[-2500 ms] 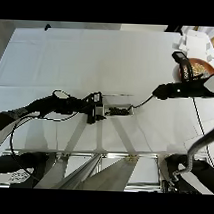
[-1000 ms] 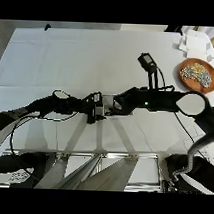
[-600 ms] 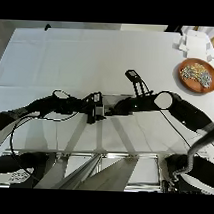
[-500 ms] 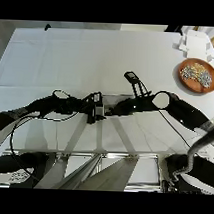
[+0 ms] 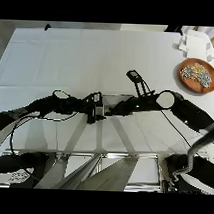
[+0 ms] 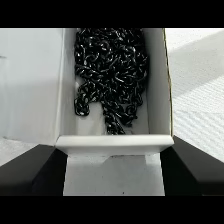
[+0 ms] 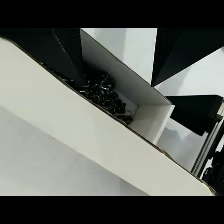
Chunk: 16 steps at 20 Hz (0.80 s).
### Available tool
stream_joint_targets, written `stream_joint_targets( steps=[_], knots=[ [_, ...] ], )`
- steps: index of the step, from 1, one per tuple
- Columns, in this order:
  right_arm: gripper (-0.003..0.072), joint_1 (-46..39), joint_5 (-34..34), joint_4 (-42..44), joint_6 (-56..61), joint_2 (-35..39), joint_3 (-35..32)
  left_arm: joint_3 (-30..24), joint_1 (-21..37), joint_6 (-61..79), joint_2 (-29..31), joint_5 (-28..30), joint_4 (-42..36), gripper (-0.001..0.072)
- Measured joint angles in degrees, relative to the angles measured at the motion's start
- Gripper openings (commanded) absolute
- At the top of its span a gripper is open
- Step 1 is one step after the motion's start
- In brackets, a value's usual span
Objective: Fold the box and place the chain.
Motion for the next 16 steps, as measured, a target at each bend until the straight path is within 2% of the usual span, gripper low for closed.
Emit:
stream_joint_targets(
  steps=[2,3,4,6,8,10,12,16],
  knots=[
    [0.045,-3.06,2.84,-0.33,-0.94,2.6,0.0,0.0,0.0,0.0,0.0,-0.02,0.0,0.0137],
    [0.0396,-5.22,4.72,-0.59,-1.99,4.15,0.0,0.0,0.0,0.0,0.0,-0.02,0.0,0.0137],
    [0.0286,-7.52,6.49,-0.87,-3.78,5.55,0.0,0.0,0.0,0.0,0.0,-0.04,0.02,0.0137],
    [0.0259,-12.94,10.78,-0.31,-12.41,7.65,0.0,0.0,0.0,0.0,0.0,-0.07,0.0,0.0137],
    [0.0261,-18.34,14.56,1.64,-24.83,8.22,-0.24,0.0,0.0,0.0,-0.02,-0.09,0.0,0.0137],
    [0.031,-22.62,16.57,3.26,-37.99,6.88,-0.72,0.0,0.0,0.0,0.0,-0.09,0.0,0.0137],
    [0.0398,-24.96,18.27,4.22,-50.86,4.15,-1.36,0.0,0.0,0.0,-0.02,-0.09,0.0,0.0137],
    [0.0394,-24.7,18.95,4.72,-73.61,-2.49,-2.29,0.0,0.0,0.0,-0.02,-0.11,0.02,0.0137]
  ],
)
